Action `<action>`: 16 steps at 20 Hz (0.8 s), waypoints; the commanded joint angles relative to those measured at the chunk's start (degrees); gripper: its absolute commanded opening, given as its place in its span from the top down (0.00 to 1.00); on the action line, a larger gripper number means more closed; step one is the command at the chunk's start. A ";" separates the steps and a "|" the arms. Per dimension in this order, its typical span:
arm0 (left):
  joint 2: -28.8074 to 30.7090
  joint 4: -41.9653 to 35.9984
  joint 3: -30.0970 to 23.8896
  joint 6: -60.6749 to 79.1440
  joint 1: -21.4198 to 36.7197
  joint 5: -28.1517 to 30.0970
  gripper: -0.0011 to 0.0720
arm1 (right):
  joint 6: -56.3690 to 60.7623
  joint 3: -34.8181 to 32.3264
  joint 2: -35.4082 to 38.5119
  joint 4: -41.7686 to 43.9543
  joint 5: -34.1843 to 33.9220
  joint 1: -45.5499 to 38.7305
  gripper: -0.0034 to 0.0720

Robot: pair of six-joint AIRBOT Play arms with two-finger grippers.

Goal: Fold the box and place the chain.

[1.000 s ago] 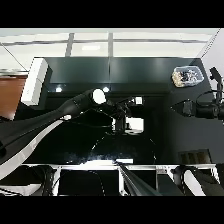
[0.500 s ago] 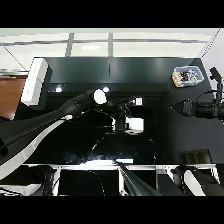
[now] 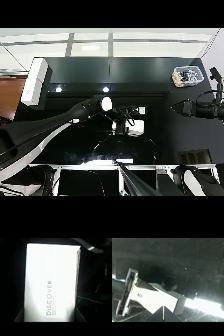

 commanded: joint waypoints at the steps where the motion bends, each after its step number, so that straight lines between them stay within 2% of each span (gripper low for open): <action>1: 2.01 6.54 0.26 -10.84 -0.28 -2.62 0.52 | 0.00 -0.02 0.02 0.04 0.02 -0.04 0.94; 3: 4.70 11.67 0.15 -21.22 1.70 -7.28 0.52 | -0.02 -0.02 0.02 0.04 0.02 -0.04 0.94; 5: 7.04 17.09 0.02 -32.11 5.62 -14.95 0.52 | -0.02 -0.02 0.02 0.02 0.00 -0.04 0.94; 8: 11.76 24.94 -2.60 -45.90 14.34 -25.68 0.52 | -0.22 -0.02 0.02 0.00 0.00 -0.04 0.94; 10: 15.74 27.98 -5.79 -51.04 21.73 -30.71 0.52 | -0.26 -0.02 0.02 0.00 0.00 -0.04 0.94; 12: 20.31 28.87 -9.75 -52.26 29.99 -32.57 0.52 | -0.76 -0.02 0.02 0.00 0.02 -0.04 0.94; 16: 28.17 29.00 -16.59 -52.19 49.29 -32.57 0.52 | -1.75 -0.02 0.02 0.00 0.02 -0.04 0.94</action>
